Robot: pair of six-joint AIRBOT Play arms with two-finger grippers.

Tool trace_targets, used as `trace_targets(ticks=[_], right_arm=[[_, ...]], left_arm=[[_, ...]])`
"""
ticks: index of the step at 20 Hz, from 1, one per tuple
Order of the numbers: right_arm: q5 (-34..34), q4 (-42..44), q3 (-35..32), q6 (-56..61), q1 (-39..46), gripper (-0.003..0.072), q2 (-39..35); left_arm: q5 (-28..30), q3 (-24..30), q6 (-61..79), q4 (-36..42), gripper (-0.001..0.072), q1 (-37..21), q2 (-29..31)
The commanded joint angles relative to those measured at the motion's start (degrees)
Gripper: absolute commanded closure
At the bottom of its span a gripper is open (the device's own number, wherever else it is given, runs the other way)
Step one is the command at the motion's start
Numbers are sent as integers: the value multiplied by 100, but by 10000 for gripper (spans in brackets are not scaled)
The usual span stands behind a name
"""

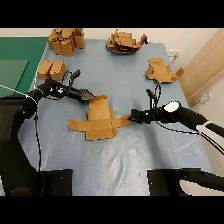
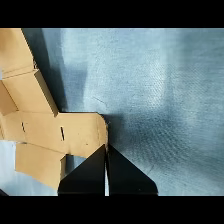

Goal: Fold the box.

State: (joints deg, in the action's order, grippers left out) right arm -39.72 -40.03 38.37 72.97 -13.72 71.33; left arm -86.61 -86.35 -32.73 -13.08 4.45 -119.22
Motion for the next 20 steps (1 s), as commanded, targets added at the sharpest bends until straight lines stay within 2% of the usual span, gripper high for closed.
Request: trace_targets(ticks=[1, 6, 10, 20], right_arm=[[122, -2, 0, 170, 2, 682, 2], [236, -2, 0, 319, 4, 682, 2], [299, 0, 0, 372, 4, 682, 2], [332, 0, 0, 417, 4, 682, 2]], left_arm=[[66, -4, -39, 234, 109, -127, 9], [59, -4, -450, 72, 109, -79, 7], [74, 2, -935, -616, 109, 39, 7], [177, 4, -1071, -494, 131, 127, 7]])
